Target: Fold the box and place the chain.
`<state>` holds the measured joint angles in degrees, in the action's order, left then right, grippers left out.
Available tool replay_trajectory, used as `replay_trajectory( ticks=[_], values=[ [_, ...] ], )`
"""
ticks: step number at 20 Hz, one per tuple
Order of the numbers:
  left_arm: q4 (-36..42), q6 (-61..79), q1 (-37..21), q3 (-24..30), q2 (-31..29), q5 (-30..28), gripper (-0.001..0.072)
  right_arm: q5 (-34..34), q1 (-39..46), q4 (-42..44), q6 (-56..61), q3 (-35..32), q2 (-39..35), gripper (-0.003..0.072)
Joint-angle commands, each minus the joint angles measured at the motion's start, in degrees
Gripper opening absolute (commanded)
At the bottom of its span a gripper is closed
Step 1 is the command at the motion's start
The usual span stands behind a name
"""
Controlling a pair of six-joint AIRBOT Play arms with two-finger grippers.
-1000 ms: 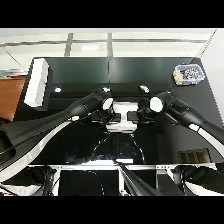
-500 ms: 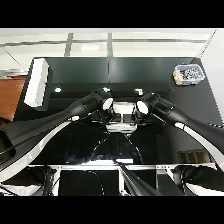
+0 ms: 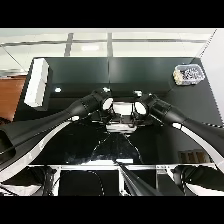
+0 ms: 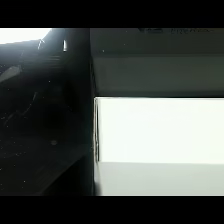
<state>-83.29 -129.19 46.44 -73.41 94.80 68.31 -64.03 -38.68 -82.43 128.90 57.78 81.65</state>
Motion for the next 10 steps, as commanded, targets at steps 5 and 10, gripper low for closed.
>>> replay_trajectory(
  ticks=[5,10],
  values=[
    [0.04,-0.07,-0.04,0.02,0.04,-0.04,0.0023,-1.38,0.0,-0.85,0.35,0.02,0.04,0.024],
    [0.04,-0.07,-0.04,0.02,0.04,-0.09,0.0023,-1.33,0.0,-0.98,0.35,0.0,0.17,0.001]
  ],
)
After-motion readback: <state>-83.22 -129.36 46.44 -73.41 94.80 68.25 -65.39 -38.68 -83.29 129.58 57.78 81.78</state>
